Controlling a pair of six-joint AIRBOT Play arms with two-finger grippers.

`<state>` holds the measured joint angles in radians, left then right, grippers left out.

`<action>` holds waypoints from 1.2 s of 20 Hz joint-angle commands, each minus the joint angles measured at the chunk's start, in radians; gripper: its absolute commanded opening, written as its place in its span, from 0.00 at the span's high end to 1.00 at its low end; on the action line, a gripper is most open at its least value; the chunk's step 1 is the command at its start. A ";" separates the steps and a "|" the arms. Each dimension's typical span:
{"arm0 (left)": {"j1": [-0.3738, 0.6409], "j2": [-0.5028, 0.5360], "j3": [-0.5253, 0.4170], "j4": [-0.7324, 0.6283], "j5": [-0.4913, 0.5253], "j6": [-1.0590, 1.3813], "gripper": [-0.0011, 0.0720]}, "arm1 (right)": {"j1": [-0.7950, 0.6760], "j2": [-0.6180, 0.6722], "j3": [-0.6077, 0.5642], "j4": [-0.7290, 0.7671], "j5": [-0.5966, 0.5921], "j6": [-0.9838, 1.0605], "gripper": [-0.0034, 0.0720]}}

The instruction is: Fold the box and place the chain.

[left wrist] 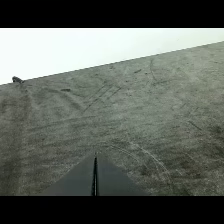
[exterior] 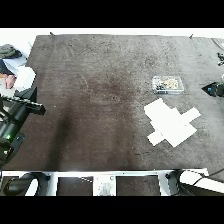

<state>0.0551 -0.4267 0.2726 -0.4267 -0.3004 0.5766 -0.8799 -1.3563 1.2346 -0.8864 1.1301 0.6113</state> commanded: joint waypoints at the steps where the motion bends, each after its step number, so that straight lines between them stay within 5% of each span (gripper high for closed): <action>1: 0.000 -0.001 0.000 0.000 0.000 0.000 0.97 | -0.006 -0.205 0.208 -0.147 0.229 -0.054 0.46; 3: 0.000 -0.001 0.000 0.000 0.000 0.000 0.97 | -0.006 -0.312 0.317 -0.165 0.332 -0.058 0.46; 8: 0.000 -0.001 0.000 0.000 0.000 0.000 0.97 | -0.005 -0.440 0.404 -0.278 0.359 -0.076 0.46; 24: 0.000 -0.001 0.000 0.000 0.000 0.000 0.97 | -0.005 -0.549 0.421 -0.248 0.418 -0.156 0.44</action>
